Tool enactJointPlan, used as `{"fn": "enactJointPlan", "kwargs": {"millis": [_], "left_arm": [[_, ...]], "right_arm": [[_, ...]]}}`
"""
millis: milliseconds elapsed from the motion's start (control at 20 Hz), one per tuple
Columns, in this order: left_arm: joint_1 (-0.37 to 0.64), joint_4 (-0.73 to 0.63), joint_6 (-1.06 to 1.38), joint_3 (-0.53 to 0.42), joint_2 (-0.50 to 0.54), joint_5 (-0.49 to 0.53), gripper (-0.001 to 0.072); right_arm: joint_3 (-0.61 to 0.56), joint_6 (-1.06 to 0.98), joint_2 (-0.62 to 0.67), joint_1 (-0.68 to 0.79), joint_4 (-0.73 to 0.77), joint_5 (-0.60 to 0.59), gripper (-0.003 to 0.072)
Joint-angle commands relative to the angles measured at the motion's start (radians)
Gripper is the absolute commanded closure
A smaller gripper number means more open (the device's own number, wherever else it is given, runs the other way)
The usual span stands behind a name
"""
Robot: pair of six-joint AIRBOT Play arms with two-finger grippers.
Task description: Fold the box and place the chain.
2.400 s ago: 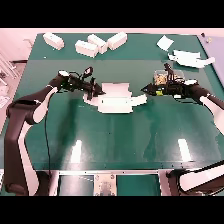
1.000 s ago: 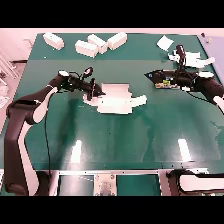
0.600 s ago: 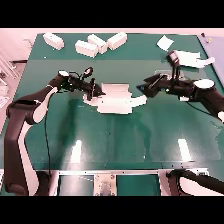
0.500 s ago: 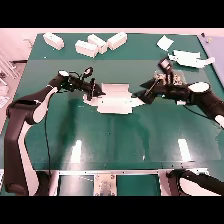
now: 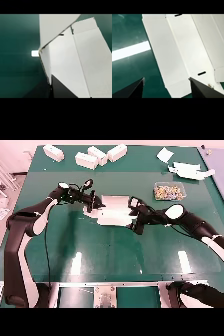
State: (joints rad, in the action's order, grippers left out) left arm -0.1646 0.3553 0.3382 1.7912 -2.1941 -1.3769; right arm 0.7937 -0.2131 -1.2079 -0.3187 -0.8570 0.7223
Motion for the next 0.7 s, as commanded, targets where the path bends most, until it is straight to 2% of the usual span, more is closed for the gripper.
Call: {"fn": "enactJointPlan", "kwargs": {"millis": [0, 400, 650], "left_arm": [[0.0, 0.0, 0.0, 0.0, 0.0, 0.0, 0.069], [0.0, 0.0, 0.0, 0.0, 0.0, 0.0, 0.0689], [0.0, 0.0, 0.0, 0.0, 0.0, 0.0, 0.0689]], "right_arm": [[-0.045, 0.043, 0.0, -0.034, -0.069, -0.121, 0.0021], [-0.1, 0.093, -0.049, -0.069, -0.043, -0.232, 0.0021], [-0.1, 0.095, -0.113, -0.124, -0.016, -0.412, 0.0021]]}}
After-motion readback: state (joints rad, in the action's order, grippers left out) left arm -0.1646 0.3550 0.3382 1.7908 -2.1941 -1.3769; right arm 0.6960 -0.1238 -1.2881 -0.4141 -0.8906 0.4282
